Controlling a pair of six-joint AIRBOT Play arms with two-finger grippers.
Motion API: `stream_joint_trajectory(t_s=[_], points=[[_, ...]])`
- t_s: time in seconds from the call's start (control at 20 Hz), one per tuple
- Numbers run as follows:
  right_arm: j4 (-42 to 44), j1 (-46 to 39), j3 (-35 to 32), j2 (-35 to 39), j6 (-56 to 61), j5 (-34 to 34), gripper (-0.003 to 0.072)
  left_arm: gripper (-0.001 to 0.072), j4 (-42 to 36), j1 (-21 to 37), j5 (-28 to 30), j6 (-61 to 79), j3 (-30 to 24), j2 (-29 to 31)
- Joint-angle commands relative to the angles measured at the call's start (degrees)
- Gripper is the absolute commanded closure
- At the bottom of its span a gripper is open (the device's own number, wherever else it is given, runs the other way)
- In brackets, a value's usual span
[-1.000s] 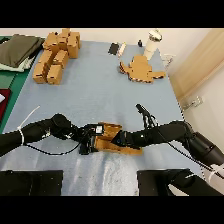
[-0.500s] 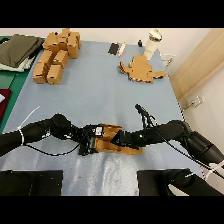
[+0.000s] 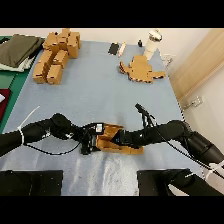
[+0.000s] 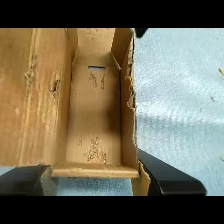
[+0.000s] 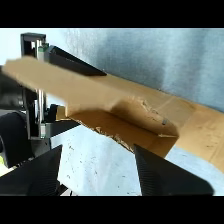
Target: Fold the box.
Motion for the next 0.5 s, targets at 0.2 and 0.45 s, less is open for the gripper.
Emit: stream_joint_trajectory(t_s=[0.2,0.45], points=[[0.00,0.00,0.04,-0.04,0.00,0.28,0.0005,0.0174,3.21,0.09,5.88,-6.23,0.04,-0.02],[-0.02,0.00,0.07,-0.04,0.00,1.31,0.0005,0.0174,6.91,0.11,7.26,-9.94,0.04,0.00]])
